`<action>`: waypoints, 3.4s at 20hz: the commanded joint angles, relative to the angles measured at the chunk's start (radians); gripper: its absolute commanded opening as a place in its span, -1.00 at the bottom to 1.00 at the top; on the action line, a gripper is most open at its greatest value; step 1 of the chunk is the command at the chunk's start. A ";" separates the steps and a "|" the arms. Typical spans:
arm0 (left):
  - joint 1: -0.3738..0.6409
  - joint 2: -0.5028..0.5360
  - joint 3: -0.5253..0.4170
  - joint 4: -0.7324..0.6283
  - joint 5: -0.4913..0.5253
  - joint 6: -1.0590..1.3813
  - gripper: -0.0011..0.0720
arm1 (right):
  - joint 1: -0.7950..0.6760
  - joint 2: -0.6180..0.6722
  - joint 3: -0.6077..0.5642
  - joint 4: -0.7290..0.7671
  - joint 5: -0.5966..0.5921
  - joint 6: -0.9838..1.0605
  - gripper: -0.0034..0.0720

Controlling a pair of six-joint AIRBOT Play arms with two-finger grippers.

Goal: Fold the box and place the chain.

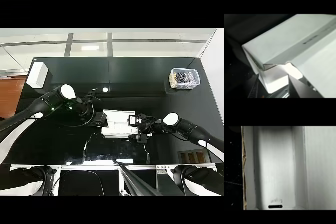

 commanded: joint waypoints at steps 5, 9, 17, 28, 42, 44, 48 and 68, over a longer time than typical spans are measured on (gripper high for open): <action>-0.066 0.001 0.015 0.085 0.063 -0.106 0.12 | 0.000 0.000 0.000 0.000 0.000 0.000 -0.49; -0.086 0.001 0.015 0.105 0.093 -0.159 0.08 | 0.000 0.000 0.000 0.000 0.000 0.000 -0.49; -0.158 -0.006 0.016 0.342 0.136 -0.438 0.08 | 0.000 0.000 0.000 0.001 0.000 0.000 -0.49; -0.286 -0.083 0.118 0.566 0.053 -0.752 0.08 | 0.000 0.000 0.000 0.000 0.000 0.000 -0.49; -0.386 -0.126 0.156 0.654 0.062 -0.880 -0.87 | 0.000 0.000 0.000 0.000 0.000 0.000 -0.49; -0.386 -0.126 0.157 0.653 0.063 -0.880 -0.91 | 0.000 0.000 0.000 0.000 0.000 0.000 -0.49; -0.385 -0.126 0.170 0.653 0.050 -0.879 -0.76 | 0.000 0.000 0.000 0.000 0.000 0.000 -0.49; -0.371 -0.126 0.203 0.660 0.020 -0.872 -0.91 | 0.000 0.121 0.014 -0.140 0.012 0.145 1.00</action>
